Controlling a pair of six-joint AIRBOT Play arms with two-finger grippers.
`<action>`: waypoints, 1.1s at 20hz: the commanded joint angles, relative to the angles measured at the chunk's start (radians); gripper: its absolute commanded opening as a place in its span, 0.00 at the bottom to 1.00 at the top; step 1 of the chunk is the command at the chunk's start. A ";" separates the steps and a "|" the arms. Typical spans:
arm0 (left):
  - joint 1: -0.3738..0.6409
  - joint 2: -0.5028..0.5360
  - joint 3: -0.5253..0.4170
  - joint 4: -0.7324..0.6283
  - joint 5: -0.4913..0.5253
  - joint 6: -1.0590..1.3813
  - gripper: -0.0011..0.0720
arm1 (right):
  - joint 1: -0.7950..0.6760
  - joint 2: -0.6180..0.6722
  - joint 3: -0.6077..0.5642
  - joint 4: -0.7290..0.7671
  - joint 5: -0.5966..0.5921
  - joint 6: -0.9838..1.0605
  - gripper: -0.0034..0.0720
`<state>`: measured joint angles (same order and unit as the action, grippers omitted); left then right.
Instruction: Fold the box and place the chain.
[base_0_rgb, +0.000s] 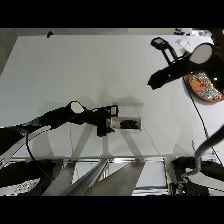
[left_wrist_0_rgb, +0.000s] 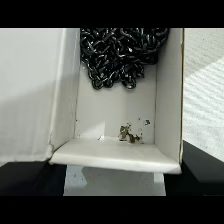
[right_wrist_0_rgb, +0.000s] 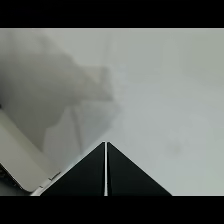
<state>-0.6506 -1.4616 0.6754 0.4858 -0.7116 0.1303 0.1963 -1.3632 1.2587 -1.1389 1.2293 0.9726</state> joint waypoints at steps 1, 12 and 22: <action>0.001 0.000 0.000 0.000 0.000 0.000 0.44 | 0.036 -0.159 0.055 0.105 0.126 -0.145 0.07; 0.001 0.000 0.000 0.000 0.000 0.000 0.44 | 0.254 -0.190 0.048 0.139 0.238 -0.405 0.45; 0.001 0.000 0.000 0.000 0.000 0.000 0.44 | 0.260 0.107 -0.330 0.069 0.030 -0.502 0.66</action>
